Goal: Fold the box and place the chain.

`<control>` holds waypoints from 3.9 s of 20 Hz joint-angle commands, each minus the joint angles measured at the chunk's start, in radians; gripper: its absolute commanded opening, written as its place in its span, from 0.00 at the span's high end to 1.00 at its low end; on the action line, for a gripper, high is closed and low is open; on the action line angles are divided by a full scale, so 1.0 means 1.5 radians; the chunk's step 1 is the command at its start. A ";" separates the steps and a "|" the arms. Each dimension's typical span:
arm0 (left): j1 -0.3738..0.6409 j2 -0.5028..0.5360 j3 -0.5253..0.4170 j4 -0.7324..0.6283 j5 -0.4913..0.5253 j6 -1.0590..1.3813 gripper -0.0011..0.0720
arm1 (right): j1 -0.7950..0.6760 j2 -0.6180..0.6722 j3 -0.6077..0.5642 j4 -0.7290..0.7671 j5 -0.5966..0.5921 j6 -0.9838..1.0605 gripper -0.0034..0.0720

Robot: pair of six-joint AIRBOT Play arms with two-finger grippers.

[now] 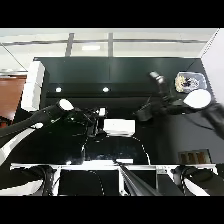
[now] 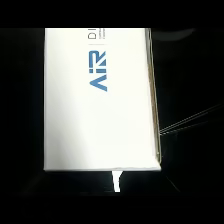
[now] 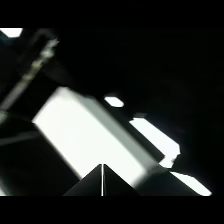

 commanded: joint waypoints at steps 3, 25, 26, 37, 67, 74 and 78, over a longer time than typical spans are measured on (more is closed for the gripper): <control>0.002 0.055 0.015 0.039 -0.024 -0.108 0.00 | -0.089 0.141 0.042 -0.422 0.110 0.231 0.94; -0.129 -0.060 0.205 0.075 -0.086 -0.352 0.00 | -0.125 0.150 0.036 -0.386 0.183 0.231 0.94; -0.134 -0.060 0.205 0.083 -0.085 -0.353 0.00 | -0.125 0.150 0.036 -0.377 0.183 0.231 0.94; -0.203 -0.064 0.206 0.190 -0.020 -0.320 0.00 | -0.125 0.150 0.036 -0.364 0.183 0.231 0.94; 0.678 0.191 0.095 0.633 -0.290 -1.085 0.53 | -0.125 0.150 0.035 -0.332 0.144 0.266 0.94; 0.769 0.219 0.044 0.563 -0.208 -0.889 0.53 | -0.125 0.149 0.035 -0.307 0.099 0.273 0.94; 0.763 0.219 0.007 0.439 -0.101 -0.785 0.53 | -0.125 0.149 0.035 -0.302 0.103 0.274 0.94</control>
